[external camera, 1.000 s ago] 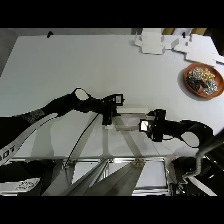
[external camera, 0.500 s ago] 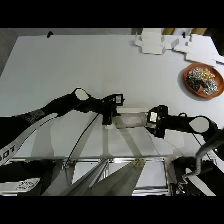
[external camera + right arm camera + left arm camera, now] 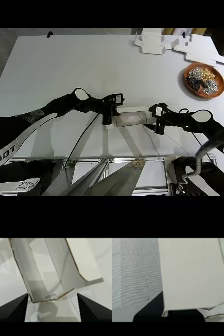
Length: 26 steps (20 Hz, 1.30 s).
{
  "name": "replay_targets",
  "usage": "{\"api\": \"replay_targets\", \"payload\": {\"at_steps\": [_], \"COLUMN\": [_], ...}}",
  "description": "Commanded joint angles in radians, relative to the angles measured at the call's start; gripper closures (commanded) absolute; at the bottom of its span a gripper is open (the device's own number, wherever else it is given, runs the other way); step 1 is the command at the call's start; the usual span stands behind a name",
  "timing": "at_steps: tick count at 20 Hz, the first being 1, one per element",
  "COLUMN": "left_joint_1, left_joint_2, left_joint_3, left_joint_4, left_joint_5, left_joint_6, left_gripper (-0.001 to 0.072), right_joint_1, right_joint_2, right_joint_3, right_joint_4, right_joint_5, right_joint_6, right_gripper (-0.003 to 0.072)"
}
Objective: Fold the box and place the chain.
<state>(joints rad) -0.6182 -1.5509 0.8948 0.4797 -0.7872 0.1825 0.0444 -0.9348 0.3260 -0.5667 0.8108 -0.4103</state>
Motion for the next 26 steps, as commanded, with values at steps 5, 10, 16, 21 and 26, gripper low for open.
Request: {"api": "replay_targets", "payload": {"at_steps": [5,10,16,21,26], "left_joint_1": [0.0,0.0,0.0,0.0,0.0], "left_joint_2": [0.0,0.0,0.0,0.0,0.0], "left_joint_3": [0.0,0.0,0.0,0.0,0.0], "left_joint_4": [0.0,0.0,0.0,0.0,0.0], "left_joint_5": [-0.002,-0.002,-0.002,-0.002,-0.002], "left_joint_6": [0.0,0.0,0.0,0.0,0.0], "left_gripper": [0.0699,0.0699,0.0699,0.0699,0.0699], "right_joint_1": [-0.026,-0.026,-0.005,0.013,0.013], "right_joint_2": [-0.11,-0.18,-0.181,-0.181,-0.19], "right_joint_3": [0.027,0.073,0.071,0.053,0.046], "right_joint_4": [0.068,0.048,-0.025,-0.048,0.0], "right_joint_5": [0.044,0.089,0.151,0.151,0.116], "right_joint_6": [-0.142,-0.148,-0.108,-0.044,-0.036], "right_gripper": [0.0029,0.0028,0.003,0.0045,0.0048]}}
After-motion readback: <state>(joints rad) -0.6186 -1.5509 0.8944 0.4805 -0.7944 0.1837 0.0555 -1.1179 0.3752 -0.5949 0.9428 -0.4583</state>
